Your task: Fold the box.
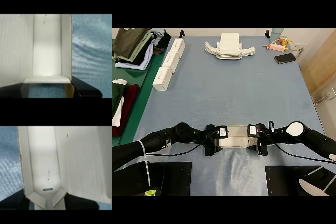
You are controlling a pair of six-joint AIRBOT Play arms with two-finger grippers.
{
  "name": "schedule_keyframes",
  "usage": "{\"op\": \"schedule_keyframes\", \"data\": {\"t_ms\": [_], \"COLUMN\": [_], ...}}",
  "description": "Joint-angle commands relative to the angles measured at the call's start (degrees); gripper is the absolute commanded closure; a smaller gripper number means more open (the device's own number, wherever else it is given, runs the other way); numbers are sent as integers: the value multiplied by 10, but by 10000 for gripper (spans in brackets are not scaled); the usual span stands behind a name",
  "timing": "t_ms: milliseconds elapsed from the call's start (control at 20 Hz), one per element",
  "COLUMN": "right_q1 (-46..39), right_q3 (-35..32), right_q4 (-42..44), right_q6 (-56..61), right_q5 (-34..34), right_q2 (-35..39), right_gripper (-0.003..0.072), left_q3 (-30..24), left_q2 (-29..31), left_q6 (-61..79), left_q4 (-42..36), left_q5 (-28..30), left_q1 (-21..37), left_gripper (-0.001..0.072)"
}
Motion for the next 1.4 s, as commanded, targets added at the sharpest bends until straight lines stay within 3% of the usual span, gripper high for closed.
{"op": "schedule_keyframes", "data": {"t_ms": [0, 650, 700, 800, 1100, 1250, 1350], "right_q1": [0, 0, 0, 0, 0, 0, 0], "right_q3": [0, 0, 0, 1, 1, 1, 1], "right_q4": [0, 0, 0, 1, -13, -55, -108], "right_q6": [0, 0, 0, 0, 0, 3, 69], "right_q5": [0, 0, 0, 1, 4, 7, 17], "right_q2": [0, 0, 0, 1, 12, 35, 60], "right_gripper": [181, 182, 173, -29, -31, -32, -32], "left_q3": [0, 0, 0, 0, 0, 0, 0], "left_q2": [0, 0, 0, 0, 0, 0, 0], "left_q6": [0, 0, 0, 0, 0, 0, 0], "left_q4": [0, 0, 0, 0, 0, 0, 0], "left_q5": [1, 1, 1, 1, 1, 1, 1], "left_q1": [0, 0, 0, 0, 0, 0, 0], "left_gripper": [306, 306, 306, 306, 306, 306, 306]}}
